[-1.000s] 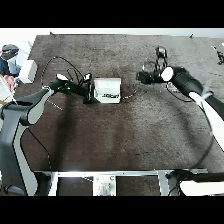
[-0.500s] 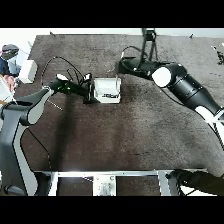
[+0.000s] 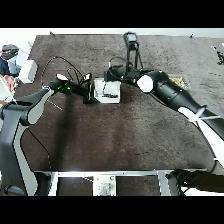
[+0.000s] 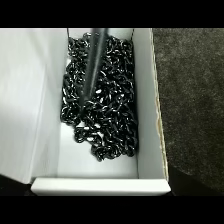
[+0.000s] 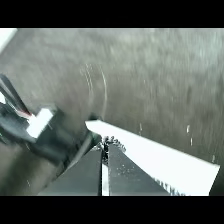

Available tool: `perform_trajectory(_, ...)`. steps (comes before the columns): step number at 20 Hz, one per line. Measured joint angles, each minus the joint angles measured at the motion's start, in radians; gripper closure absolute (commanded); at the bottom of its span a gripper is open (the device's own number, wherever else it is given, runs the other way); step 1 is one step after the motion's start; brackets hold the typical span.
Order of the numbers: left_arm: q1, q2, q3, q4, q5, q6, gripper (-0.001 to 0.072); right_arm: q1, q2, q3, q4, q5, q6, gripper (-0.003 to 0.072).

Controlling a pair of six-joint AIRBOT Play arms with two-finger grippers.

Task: Fold the box and place the chain.

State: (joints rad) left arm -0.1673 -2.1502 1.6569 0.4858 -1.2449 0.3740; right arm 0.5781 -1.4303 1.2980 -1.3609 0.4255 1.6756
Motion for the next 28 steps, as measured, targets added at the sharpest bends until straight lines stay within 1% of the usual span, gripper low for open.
perform_trajectory(1, 0.000, 0.000, 0.000, 0.000, 0.000, 0.000, 0.0315, 0.001, -0.017, 0.000, 0.000, 0.017, 0.000, 0.0677)
perform_trajectory(2, 0.000, 0.000, 0.000, 0.000, 0.000, 0.000, 0.0315, 0.001, -0.029, 0.000, 0.000, 0.027, 0.000, 0.0552)
perform_trajectory(3, 0.000, 0.000, 0.000, 0.000, 0.000, 0.000, 0.0315, 0.001, -0.042, 0.000, 0.000, 0.042, 0.000, 0.0294)
perform_trajectory(4, 0.000, 0.000, 0.000, 0.000, 0.000, 0.000, 0.0315, 0.001, -0.050, 0.000, -0.004, 0.053, -0.001, 0.0248)
perform_trajectory(7, 0.000, 0.000, 0.000, 0.000, 0.000, 0.000, 0.0315, -0.003, -0.062, 0.001, -0.040, 0.066, -0.025, 0.0248)
perform_trajectory(9, 0.000, 0.000, 0.000, 0.000, 0.000, 0.000, 0.0315, -0.029, -0.064, 0.006, -0.063, 0.071, -0.035, 0.0342)
perform_trajectory(11, 0.000, 0.000, 0.000, 0.000, 0.000, 0.000, 0.0315, -0.076, -0.066, 0.016, -0.060, 0.090, -0.076, 0.0357)
perform_trajectory(13, 0.000, 0.000, 0.000, 0.000, 0.000, 0.000, 0.0315, -0.135, -0.068, 0.034, 0.001, 0.097, -0.175, 0.0457)
perform_trajectory(14, 0.000, 0.000, 0.000, 0.000, 0.000, 0.000, 0.0315, -0.169, -0.069, 0.048, 0.047, 0.101, -0.242, 0.0522)
perform_trajectory(15, 0.000, 0.000, 0.000, 0.000, 0.000, 0.000, 0.0315, -0.198, -0.072, 0.063, 0.096, 0.101, -0.308, 0.0542)
perform_trajectory(16, 0.000, 0.000, 0.000, 0.000, 0.000, 0.000, 0.0315, -0.227, -0.078, 0.078, 0.146, 0.103, -0.379, 0.0593)
perform_trajectory(19, 0.000, 0.000, 0.000, 0.000, 0.000, 0.000, 0.0315, -0.307, -0.113, 0.117, 0.348, 0.148, -0.678, 0.0595)
perform_trajectory(22, 0.000, 0.000, 0.000, 0.000, 0.000, 0.000, 0.0315, -0.365, -0.181, 0.150, 0.593, 0.276, -1.000, 0.0597)
perform_trajectory(24, 0.000, 0.000, 0.000, 0.000, 0.000, 0.000, 0.0315, -0.392, -0.240, 0.175, 0.719, 0.365, -1.157, 0.0597)
perform_trajectory(27, 0.000, 0.000, 0.000, 0.000, 0.000, 0.000, 0.0315, -0.406, -0.320, 0.213, 0.821, 0.472, -1.316, 0.0596)
perform_trajectory(28, 0.000, 0.000, 0.000, 0.000, 0.000, 0.000, 0.0315, -0.407, -0.338, 0.222, 0.841, 0.511, -1.365, 0.0576)
